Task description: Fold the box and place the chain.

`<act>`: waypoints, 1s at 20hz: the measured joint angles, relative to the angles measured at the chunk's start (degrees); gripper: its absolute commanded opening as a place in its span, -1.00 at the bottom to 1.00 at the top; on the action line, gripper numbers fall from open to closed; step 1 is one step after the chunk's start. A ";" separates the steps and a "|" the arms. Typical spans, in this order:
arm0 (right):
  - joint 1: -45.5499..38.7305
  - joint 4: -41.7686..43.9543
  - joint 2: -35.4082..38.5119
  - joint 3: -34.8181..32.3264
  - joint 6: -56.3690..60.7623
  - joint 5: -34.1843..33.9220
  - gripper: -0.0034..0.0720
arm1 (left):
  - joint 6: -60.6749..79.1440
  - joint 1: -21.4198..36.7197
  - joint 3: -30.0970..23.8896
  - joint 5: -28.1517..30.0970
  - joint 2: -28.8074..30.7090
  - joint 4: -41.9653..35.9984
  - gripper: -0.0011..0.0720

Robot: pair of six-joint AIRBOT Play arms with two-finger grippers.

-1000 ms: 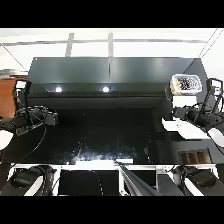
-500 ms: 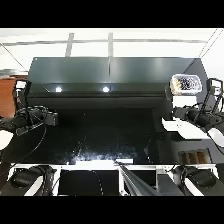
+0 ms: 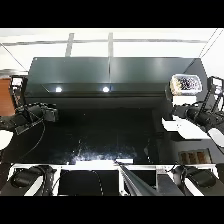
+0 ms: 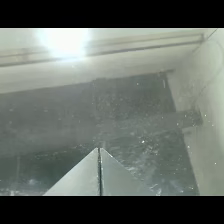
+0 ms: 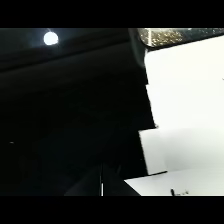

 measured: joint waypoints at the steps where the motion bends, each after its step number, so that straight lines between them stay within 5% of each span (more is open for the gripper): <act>1: 0.00 0.68 0.00 -0.02 0.02 -0.76 -0.85 | 0.00 0.00 0.00 0.22 -0.02 -0.81 -0.82; 2: 0.00 1.31 0.00 -0.04 0.02 -1.44 -0.80 | 0.07 0.00 0.00 0.46 -0.07 -1.29 -0.13; 3: 0.00 1.66 0.00 -0.15 0.04 -1.88 -0.15 | 0.04 0.00 0.00 0.59 -0.15 -1.73 0.89; 4: 0.00 1.79 0.00 -0.22 0.04 -2.03 0.95 | 0.04 0.00 -0.02 0.57 -0.26 -2.10 0.98; 13: -2.93 -4.57 -0.07 -0.33 -5.05 7.67 0.91 | -0.11 -0.02 -0.07 -6.60 -0.59 -3.45 0.98; 20: -28.94 -6.80 -0.66 -0.33 -11.96 8.98 0.91 | -0.28 0.00 -0.07 -10.75 -0.59 -6.38 0.97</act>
